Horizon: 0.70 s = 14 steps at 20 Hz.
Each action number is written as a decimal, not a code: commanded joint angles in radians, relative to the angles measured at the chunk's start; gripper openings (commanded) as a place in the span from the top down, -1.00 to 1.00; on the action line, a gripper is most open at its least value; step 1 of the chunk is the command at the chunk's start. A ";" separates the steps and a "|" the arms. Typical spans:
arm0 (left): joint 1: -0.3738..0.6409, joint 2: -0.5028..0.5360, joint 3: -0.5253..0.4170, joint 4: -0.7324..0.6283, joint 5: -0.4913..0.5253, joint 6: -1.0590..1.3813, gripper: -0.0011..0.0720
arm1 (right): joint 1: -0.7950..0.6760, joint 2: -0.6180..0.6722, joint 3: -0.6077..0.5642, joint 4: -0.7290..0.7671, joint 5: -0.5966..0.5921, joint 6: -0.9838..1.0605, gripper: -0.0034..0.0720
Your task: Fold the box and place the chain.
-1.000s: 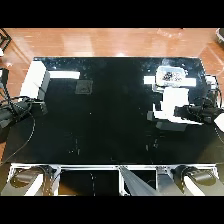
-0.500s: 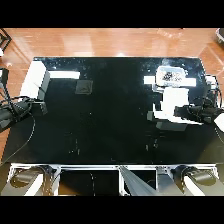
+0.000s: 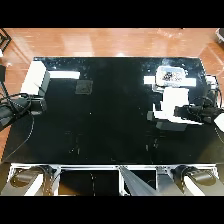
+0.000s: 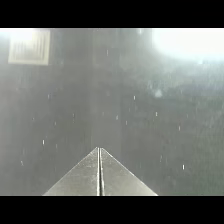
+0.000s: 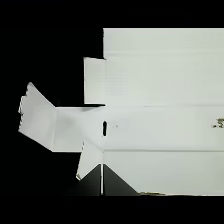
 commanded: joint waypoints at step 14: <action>0.000 -0.137 0.002 0.000 0.047 -0.004 -0.73 | -0.552 -0.014 0.029 -0.146 -0.028 0.055 -0.94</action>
